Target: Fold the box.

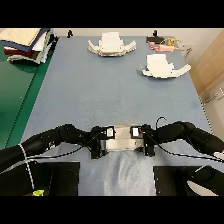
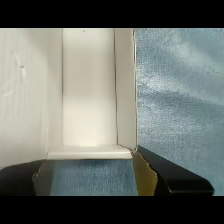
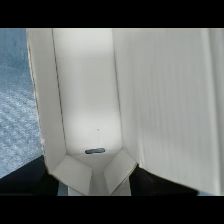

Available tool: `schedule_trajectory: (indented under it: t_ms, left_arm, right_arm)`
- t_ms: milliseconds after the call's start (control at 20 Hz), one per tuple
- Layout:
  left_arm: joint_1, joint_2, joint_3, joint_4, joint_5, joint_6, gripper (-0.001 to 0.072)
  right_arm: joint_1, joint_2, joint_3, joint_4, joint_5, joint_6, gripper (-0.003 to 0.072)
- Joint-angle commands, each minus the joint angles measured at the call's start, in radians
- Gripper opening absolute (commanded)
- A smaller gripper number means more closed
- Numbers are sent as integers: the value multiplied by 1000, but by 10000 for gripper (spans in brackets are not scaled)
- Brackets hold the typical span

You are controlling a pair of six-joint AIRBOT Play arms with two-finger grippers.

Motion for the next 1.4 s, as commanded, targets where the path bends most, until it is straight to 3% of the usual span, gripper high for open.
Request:
schedule_trajectory:
  t_ms: [0,600,700,1300,1350]
  left_arm:
    - [-11,-14,-2,-4,32,0,705]
    - [-40,-53,-2,-48,70,39,701]
    - [-50,-58,-2,-66,76,60,585]
    - [-51,-58,-2,-29,89,22,589]
    - [-50,-58,-2,-21,89,17,622]
  right_arm:
    - [0,0,0,0,0,1,549]
    - [0,0,0,0,0,1,549]
    - [0,0,0,0,0,2,549]
    - [0,0,0,0,0,2,549]
    - [0,0,0,0,0,2,549]
